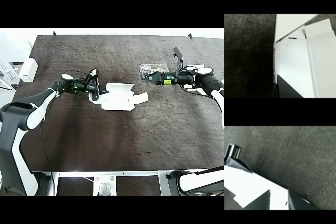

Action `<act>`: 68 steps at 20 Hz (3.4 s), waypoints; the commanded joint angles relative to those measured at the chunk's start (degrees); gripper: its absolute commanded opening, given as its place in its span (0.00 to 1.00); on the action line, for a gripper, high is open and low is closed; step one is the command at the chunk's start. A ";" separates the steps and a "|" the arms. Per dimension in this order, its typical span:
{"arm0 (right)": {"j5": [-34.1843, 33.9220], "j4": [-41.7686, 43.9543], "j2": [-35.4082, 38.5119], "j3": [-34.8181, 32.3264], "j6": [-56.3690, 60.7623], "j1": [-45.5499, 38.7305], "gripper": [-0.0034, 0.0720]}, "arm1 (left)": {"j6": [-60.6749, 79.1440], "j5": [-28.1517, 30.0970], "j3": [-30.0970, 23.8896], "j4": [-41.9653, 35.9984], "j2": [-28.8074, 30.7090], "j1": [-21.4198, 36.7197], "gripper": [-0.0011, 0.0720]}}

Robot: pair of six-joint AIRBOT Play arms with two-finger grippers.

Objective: Fold the box and place the chain.

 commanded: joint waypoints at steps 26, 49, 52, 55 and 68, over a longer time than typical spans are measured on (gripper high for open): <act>-5.60 -0.52 17.16 -21.16 -22.01 -0.37 0.87 | 2.78 -0.90 0.00 -2.80 -2.62 -0.02 0.04; -17.68 -24.55 12.90 -23.32 -43.58 19.26 0.87 | 2.78 -0.90 0.00 -2.95 -2.62 -0.02 0.05; -19.50 -21.35 10.86 -23.34 -45.09 19.26 0.87 | 2.78 -0.90 0.00 -2.95 -2.62 -0.02 0.04; -20.61 -18.88 9.35 -23.34 -48.61 19.26 0.87 | 2.78 -0.90 0.00 -2.95 -2.62 -0.02 0.05; -24.13 -0.04 8.81 -20.72 -65.94 15.34 0.87 | 2.78 -0.92 0.00 -2.95 -2.62 -0.02 0.05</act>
